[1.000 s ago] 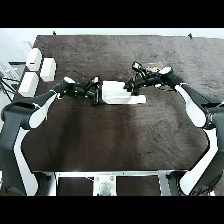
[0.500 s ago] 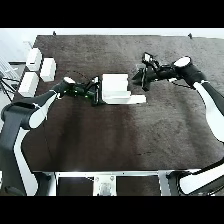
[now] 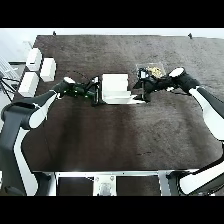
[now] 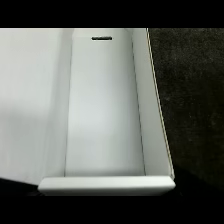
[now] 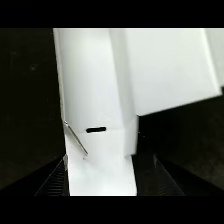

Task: Fold the box and place the chain.

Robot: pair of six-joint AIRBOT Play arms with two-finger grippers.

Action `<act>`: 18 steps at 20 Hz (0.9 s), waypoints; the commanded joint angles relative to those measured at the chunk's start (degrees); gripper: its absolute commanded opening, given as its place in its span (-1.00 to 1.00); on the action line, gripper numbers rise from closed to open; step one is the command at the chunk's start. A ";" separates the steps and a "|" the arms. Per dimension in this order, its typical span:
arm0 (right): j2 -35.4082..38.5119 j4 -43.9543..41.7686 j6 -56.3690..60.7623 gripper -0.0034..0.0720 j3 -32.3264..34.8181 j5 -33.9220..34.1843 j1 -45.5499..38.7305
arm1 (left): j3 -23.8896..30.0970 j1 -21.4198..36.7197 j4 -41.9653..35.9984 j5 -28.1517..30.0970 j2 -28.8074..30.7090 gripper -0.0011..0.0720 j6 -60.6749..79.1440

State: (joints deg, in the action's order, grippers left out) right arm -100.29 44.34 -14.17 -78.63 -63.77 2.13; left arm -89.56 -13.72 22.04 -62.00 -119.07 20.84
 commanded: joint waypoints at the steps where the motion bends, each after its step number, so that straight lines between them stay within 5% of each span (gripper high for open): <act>1: -1.68 0.04 -1.55 0.72 0.28 0.68 1.42 | 0.00 0.00 0.00 -0.02 0.02 0.00 -0.02; 7: -2.03 -0.98 -1.53 0.71 0.28 1.40 2.03 | 0.00 0.00 0.00 -0.02 0.02 0.00 -0.02; 10: -2.05 -1.03 -1.51 0.18 0.28 1.40 2.08 | 0.00 0.00 0.00 -0.02 0.02 0.00 -0.02; 13: -2.05 -1.25 -1.53 0.03 0.28 1.40 2.45 | 0.00 0.00 0.00 -0.02 0.02 0.00 -0.02; 18: -2.38 -1.22 -1.51 0.04 0.31 1.38 3.91 | 0.00 0.00 0.00 -0.04 0.02 0.00 -0.02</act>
